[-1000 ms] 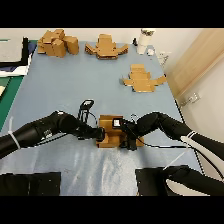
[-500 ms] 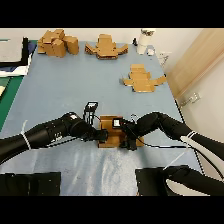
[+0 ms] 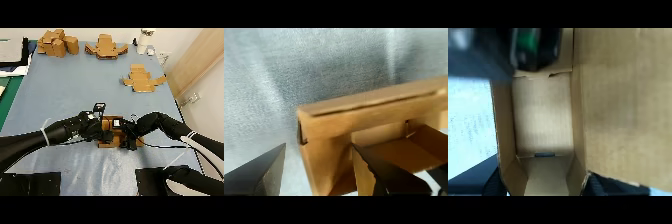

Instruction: Fold the box.

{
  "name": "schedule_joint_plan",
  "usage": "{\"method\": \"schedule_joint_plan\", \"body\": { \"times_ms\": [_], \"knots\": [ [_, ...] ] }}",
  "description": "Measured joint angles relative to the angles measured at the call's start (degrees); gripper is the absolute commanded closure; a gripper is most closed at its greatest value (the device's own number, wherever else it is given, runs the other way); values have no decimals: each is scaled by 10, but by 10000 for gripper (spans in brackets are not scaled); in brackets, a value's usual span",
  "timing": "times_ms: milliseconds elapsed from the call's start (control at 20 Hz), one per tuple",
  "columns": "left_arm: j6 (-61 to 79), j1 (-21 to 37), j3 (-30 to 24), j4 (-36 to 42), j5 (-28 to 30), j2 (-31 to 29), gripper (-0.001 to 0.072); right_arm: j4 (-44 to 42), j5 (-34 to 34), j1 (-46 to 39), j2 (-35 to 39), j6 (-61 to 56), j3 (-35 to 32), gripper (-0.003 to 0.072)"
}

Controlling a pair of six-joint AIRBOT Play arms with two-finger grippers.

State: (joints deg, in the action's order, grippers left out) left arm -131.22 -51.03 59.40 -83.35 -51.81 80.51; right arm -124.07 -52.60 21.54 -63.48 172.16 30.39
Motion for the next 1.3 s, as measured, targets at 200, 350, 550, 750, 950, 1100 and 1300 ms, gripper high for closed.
{"method": "schedule_joint_plan", "body": {
  "times_ms": [200,350,550,750,950,1100,1300],
  "knots": [
    [-19,-6,23,-4,-22,24,124,0,0,0,0,0,0,165],
    [-30,-7,30,-6,-31,32,126,0,0,0,0,0,0,165],
    [-49,-8,42,-5,-48,45,127,0,0,0,0,0,0,165],
    [-70,-8,64,-4,-77,56,134,0,0,0,0,0,0,165],
    [-90,-7,74,-6,-96,60,134,0,0,0,0,0,0,165],
    [-95,-7,76,-9,-109,63,135,0,0,0,0,0,0,165],
    [-109,-7,77,-10,-113,69,594,0,0,0,0,0,0,165]
  ]
}}
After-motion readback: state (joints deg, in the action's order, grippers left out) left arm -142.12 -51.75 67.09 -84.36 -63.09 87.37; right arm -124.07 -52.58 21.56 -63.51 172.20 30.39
